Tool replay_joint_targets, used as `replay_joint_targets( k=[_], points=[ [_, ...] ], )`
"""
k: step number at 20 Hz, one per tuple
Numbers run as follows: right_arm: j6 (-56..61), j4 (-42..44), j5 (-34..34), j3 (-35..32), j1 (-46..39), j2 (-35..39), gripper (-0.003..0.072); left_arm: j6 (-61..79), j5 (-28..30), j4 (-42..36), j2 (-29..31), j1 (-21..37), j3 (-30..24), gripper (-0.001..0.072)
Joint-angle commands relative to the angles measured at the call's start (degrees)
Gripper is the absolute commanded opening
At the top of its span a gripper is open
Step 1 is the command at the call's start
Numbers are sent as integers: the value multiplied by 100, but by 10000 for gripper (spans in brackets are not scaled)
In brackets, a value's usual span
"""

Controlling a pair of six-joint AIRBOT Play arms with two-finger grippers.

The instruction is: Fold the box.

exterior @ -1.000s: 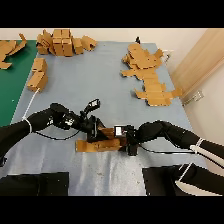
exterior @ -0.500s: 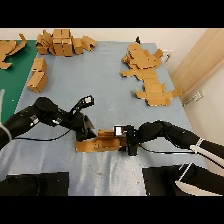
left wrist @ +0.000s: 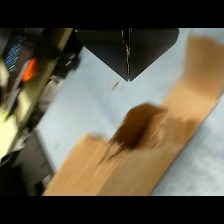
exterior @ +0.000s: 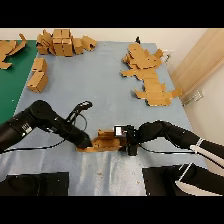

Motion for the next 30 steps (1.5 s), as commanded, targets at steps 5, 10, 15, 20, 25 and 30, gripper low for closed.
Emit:
replay_joint_targets(
  k=[5,10,15,20,25,30],
  points=[
    [0,4,-2,-4,7,0,498,-538,2741,-1307,-850,-457,146,12],
    [0,2,-4,-4,7,0,499,-673,3014,-1294,-1530,-459,295,11],
    [2,2,-2,-4,4,0,499,-680,2782,-1287,-2116,-466,302,11],
    [0,0,-2,-4,4,0,498,-551,2232,-1281,-2424,-483,455,12],
    [2,0,-7,-4,4,0,498,-37,2100,-1276,-2369,-326,914,11],
    [2,-2,-4,-4,4,0,498,1971,1565,-634,-1751,195,1104,10]
  ],
)
